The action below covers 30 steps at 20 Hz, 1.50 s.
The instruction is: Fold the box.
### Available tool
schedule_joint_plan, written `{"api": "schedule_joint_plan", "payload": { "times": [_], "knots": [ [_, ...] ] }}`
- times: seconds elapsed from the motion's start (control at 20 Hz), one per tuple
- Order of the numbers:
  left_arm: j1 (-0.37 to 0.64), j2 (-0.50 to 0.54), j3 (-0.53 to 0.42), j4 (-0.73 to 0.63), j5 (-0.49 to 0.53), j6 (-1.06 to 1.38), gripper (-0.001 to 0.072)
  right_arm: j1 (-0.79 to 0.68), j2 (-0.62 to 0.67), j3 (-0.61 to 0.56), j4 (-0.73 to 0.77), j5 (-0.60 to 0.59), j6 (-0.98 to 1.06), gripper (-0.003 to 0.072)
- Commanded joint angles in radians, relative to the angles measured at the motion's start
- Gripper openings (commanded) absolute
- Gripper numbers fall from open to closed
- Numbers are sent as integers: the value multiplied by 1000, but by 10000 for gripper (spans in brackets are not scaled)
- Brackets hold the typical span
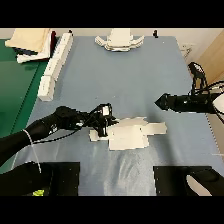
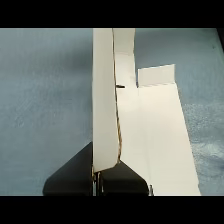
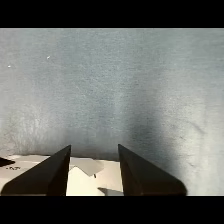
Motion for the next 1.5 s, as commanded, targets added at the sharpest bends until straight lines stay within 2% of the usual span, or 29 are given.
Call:
{"api": "schedule_joint_plan", "payload": {
  "times": [0.0,0.15,0.35,0.7,1.15,1.45],
  "knots": [
    [47,22,-1,71,-108,-106,11,1,0,1,0,0,0,443],
    [45,1,-2,120,-151,-172,12,1,-1,1,0,0,1,443],
    [47,-54,-2,124,-142,-172,12,1,-1,1,5,0,0,443],
    [31,-56,-1,126,-178,-195,12,1,-6,1,7,0,0,443],
    [35,-58,5,150,-106,-195,11,1,-17,1,7,-5,0,443],
    [35,-58,38,159,-114,-212,12,1,-17,1,7,-10,-1,443]
  ]
}}
